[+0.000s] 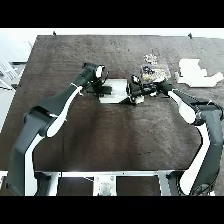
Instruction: Fold the box and place the chain.
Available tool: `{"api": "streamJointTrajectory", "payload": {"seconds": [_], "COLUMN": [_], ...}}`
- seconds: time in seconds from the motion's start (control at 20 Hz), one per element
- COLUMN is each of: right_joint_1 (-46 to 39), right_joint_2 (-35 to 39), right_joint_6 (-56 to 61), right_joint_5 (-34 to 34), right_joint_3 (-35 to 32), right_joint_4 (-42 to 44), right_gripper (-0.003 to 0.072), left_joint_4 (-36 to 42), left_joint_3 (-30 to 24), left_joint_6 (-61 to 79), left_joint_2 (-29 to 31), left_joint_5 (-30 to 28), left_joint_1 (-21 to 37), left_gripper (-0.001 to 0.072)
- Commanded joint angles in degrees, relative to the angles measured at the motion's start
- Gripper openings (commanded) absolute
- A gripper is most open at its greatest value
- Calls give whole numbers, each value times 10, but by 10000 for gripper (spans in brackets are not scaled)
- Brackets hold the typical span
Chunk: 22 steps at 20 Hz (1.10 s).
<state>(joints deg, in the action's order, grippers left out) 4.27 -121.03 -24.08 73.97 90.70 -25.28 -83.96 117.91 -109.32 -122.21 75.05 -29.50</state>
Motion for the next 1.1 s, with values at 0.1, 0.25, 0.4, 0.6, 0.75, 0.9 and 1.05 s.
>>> {"api": "streamJointTrajectory", "payload": {"seconds": [0.1, 0.25, 0.4, 0.6, 0.75, 0.9, 1.05], "right_joint_1": [-1, -1, -1, -1, -1, -1, -1], "right_joint_2": [0, 0, 0, 0, 0, 0, 0], "right_joint_6": [-1, -1, -1, -1, -1, -1, -1], "right_joint_5": [-2, -2, -2, -2, -2, -2, -2], "right_joint_3": [0, 0, 0, 0, 0, 0, 0], "right_joint_4": [-3, -3, -3, -3, -3, -3, -3], "right_gripper": [576, 576, 576, 575, 576, 576, 576], "left_joint_4": [-1, 2, 11, 21, 34, 37, 35], "left_joint_3": [1, 1, 2, 2, 2, 2, 3], "left_joint_6": [17, 16, 14, 14, 19, 27, 42], "left_joint_2": [-2, -1, 0, 2, 7, 23, 41], "left_joint_5": [-4, -5, 1, 4, 11, 21, 49], "left_joint_1": [0, 0, 0, 0, 0, 0, 0], "left_gripper": [19, 22, 454, 470, 471, 472, 510]}}
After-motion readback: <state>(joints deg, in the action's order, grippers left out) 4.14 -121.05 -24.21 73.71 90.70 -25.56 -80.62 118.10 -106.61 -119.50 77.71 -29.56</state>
